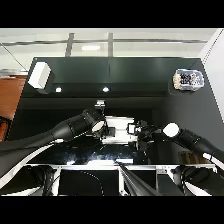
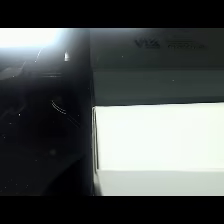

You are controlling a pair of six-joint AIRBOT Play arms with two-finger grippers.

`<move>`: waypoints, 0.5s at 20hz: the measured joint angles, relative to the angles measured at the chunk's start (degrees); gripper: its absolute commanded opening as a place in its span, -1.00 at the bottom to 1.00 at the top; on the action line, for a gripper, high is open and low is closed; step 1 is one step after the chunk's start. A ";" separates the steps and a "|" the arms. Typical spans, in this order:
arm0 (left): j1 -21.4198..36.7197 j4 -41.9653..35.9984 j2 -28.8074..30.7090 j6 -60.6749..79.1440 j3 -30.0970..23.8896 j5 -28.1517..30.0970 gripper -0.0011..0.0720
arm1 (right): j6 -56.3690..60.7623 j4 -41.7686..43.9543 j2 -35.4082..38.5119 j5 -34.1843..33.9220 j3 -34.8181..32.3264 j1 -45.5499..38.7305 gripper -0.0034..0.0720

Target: Fold the box and place the chain.

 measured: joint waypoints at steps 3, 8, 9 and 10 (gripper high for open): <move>-0.02 -0.35 0.02 0.00 0.09 -0.04 -0.12 | 0.02 0.00 0.00 -0.02 -0.02 0.00 0.19; -0.02 -0.33 0.02 -0.15 0.11 -0.09 -0.13 | 0.02 0.00 0.00 0.00 0.00 0.00 0.19; -0.02 -0.28 0.00 -0.15 0.11 0.02 -0.26 | 0.02 0.00 0.00 0.00 0.00 0.00 0.19; -0.02 -0.24 -0.07 -0.17 0.11 0.04 -0.45 | 0.02 0.00 0.00 0.00 0.00 0.00 0.19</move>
